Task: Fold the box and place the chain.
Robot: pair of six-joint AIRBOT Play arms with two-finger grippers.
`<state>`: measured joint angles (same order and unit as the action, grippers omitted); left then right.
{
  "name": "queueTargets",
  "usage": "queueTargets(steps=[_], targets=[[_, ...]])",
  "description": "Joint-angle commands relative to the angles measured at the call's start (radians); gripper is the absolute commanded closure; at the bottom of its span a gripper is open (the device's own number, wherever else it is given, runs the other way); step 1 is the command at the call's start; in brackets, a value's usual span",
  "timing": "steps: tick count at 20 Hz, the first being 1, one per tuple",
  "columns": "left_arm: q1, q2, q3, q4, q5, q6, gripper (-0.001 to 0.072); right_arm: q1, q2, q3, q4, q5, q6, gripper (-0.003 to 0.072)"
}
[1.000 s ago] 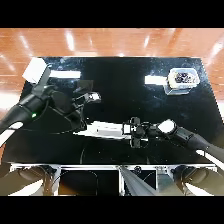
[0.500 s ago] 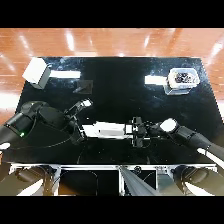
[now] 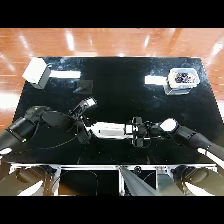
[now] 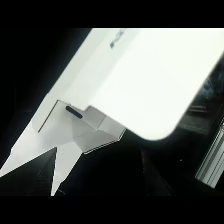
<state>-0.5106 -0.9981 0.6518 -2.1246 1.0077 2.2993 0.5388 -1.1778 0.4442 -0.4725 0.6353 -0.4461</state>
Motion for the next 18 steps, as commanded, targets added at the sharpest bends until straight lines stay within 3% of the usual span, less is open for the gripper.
queueTargets(steps=[1,9,10,11,14,15,18], targets=[[-0.004,0.0,-0.001,-0.022,-0.027,0.0,0.0096,-0.001,-0.001,0.0,0.0,0.0,0.0,0.0118],[-0.004,0.0,-0.001,-0.076,-0.138,0.0,0.0099,-0.001,-0.001,0.0,0.0,0.0,0.0,0.0119],[-0.004,0.0,-0.001,-0.088,-0.138,0.0,0.0134,-0.001,-0.001,0.0,0.0,0.0,0.0,0.0119],[-0.004,0.0,-0.001,-0.089,-0.135,0.0,0.024,-0.001,-0.001,0.0,0.0,0.0,0.0,0.0119],[-0.004,0.0,-0.003,-0.09,-0.105,0.001,0.066,-0.001,-0.001,0.0,0.0,0.0,0.0,0.0119],[-0.004,0.0,-0.003,-0.09,-0.095,0.005,0.069,-0.001,-0.001,0.0,0.0,0.0,0.0,0.012],[-0.004,0.0,-0.003,-0.09,-0.097,0.005,0.069,-0.001,-0.001,0.0,0.0,0.0,0.0,0.0145]])
